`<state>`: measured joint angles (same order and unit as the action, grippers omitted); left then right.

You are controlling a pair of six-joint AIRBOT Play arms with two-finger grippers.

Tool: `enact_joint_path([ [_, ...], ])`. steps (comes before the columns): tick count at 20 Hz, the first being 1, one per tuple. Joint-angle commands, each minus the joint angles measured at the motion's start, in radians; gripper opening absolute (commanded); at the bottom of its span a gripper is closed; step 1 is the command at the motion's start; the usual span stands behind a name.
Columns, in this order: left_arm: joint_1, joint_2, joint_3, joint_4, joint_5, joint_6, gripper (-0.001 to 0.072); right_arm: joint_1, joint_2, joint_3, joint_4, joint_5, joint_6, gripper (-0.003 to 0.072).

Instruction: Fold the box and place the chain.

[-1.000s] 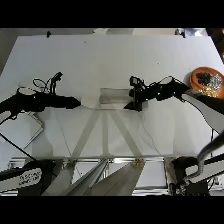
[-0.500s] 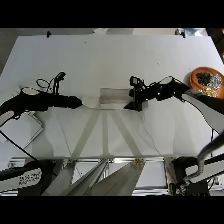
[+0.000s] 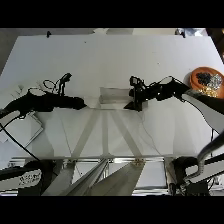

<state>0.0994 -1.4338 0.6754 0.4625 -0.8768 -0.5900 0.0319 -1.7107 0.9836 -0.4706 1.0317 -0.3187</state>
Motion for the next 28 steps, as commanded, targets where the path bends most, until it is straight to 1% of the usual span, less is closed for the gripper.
enact_joint_path([
  [1,-0.008,-0.003,0.0,-0.037,0.002,0.03,0.0,-0.001,0.001,0.001,0.0,0.0,0.0,0.045],
  [5,-0.008,-0.003,0.0,-0.04,0.0,0.047,0.0001,-0.001,0.001,0.001,0.0,0.0,0.0,0.045],
  [9,-0.008,-0.003,0.0,-0.109,-0.01,0.08,0.0003,-0.001,0.001,0.001,0.0,0.0,0.0,0.045],
  [12,-0.008,-0.003,0.0,-0.173,-0.094,0.187,0.0004,-0.001,0.001,0.001,0.0,0.0,0.0,0.045],
  [15,-0.008,-0.003,0.0,-0.182,-0.102,0.187,0.0007,-0.001,0.001,0.001,0.0,0.0,0.0,0.045],
  [16,-0.008,-0.003,0.0,-0.185,-0.1,0.186,0.0048,-0.001,0.001,0.001,0.0,0.0,0.0,0.045],
  [17,-0.008,-0.003,0.0,-0.19,-0.1,0.186,0.0104,-0.001,0.001,0.001,0.0,0.0,0.0,0.045],
  [18,-0.008,-0.003,0.0,-0.199,-0.1,0.186,0.0205,-0.001,0.001,0.001,0.0,0.0,0.0,0.045],
  [19,-0.008,-0.003,0.0,-0.209,-0.099,0.186,0.0286,-0.001,0.001,0.001,0.0,0.0,0.0,0.045],
  [21,-0.008,-0.003,0.0,-0.216,-0.096,0.187,0.0287,-0.001,0.001,0.001,0.0,0.0,0.0,0.045],
  [22,-0.008,-0.003,0.0,-0.216,-0.093,0.188,0.031,-0.001,0.001,0.001,0.0,0.0,0.0,0.045],
  [24,-0.021,-0.003,0.0,-0.216,-0.073,0.192,0.0419,-0.001,0.001,0.001,0.0,0.0,0.0,0.045],
  [26,-0.05,-0.004,0.0,-0.218,-0.045,0.229,0.0423,-0.001,0.001,0.001,0.0,0.0,0.0,0.045],
  [28,-0.084,-0.004,0.0,-0.224,-0.014,0.256,0.0445,-0.001,0.001,0.001,0.0,0.0,0.0,0.045],
])
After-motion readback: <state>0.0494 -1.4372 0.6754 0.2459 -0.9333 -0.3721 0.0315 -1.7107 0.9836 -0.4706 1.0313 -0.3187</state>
